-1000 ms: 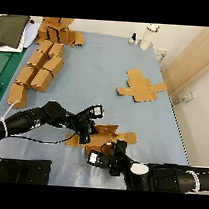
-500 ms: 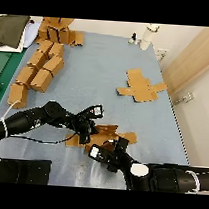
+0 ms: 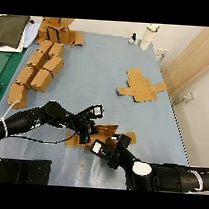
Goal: Fold the box.
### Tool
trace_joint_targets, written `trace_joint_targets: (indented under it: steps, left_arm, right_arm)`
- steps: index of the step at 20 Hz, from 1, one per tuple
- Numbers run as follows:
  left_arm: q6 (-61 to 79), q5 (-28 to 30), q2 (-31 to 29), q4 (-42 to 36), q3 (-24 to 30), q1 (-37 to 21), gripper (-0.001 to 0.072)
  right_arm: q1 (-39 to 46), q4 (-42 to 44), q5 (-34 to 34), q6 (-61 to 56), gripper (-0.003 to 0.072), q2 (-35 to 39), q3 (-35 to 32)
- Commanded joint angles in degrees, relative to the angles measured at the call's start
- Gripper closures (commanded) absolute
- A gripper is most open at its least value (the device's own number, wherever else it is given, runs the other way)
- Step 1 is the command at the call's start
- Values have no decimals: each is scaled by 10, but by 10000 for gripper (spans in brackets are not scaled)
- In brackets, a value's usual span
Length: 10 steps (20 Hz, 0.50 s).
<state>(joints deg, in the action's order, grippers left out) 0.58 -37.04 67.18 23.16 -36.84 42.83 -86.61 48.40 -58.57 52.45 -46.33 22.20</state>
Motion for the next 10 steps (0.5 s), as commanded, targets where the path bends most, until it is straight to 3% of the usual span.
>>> trace_joint_targets:
  steps: [1, 10]
  left_arm:
    - [0, 0, 0, 0, 0, 0, 697]
    - [0, 0, 0, 0, 0, 0, 696]
  right_arm:
    - [28, 14, -8, 50, -34, 31, 0]
    - [75, 31, 9, 138, -34, 71, -1]
